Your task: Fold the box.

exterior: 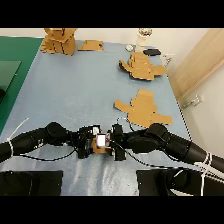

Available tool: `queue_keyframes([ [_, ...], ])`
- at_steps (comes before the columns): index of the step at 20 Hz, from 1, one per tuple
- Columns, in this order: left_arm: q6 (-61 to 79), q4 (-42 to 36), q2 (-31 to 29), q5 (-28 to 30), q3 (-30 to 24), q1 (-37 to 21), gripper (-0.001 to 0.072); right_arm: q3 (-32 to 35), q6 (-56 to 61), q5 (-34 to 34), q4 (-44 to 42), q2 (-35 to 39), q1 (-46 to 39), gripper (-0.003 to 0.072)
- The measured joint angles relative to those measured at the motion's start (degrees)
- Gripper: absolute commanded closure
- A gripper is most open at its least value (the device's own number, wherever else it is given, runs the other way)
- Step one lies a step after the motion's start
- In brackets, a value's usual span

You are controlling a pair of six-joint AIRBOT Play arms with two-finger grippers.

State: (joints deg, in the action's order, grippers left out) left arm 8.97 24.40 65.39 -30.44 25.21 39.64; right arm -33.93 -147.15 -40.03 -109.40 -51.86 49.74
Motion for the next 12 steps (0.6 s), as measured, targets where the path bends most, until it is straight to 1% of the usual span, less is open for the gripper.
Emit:
queue_keyframes([
  [2,0.0,0.0,0.0,0.0,0.0,0.0,0.0194,0.02,-0.44,0.63,0.83,-0.37,0.26,0.0159],
  [3,0.0,0.0,0.0,0.0,0.0,0.0,0.0194,0.02,-0.63,0.76,1.09,-0.42,0.39,0.0174],
  [4,0.0,0.0,0.0,0.0,0.0,0.0,0.0194,0.02,-0.79,1.03,1.33,-0.5,0.44,0.0251],
  [6,0.0,0.0,0.0,0.0,0.02,0.0,0.0194,0.02,-0.85,1.09,1.92,-0.52,0.55,0.0336],
  [8,-0.02,0.0,0.0,0.02,0.02,0.0,0.0194,0.02,-0.96,1.09,2.19,-0.39,0.68,0.0348],
  [9,-0.02,-0.02,0.0,0.15,0.02,0.0,0.0194,0.02,-0.96,1.16,2.4,-0.2,0.66,0.0397],
  [12,-0.04,-0.02,0.0,0.17,0.02,0.0,0.0194,0.02,-0.98,1.01,2.6,0.92,0.68,0.0397],
])
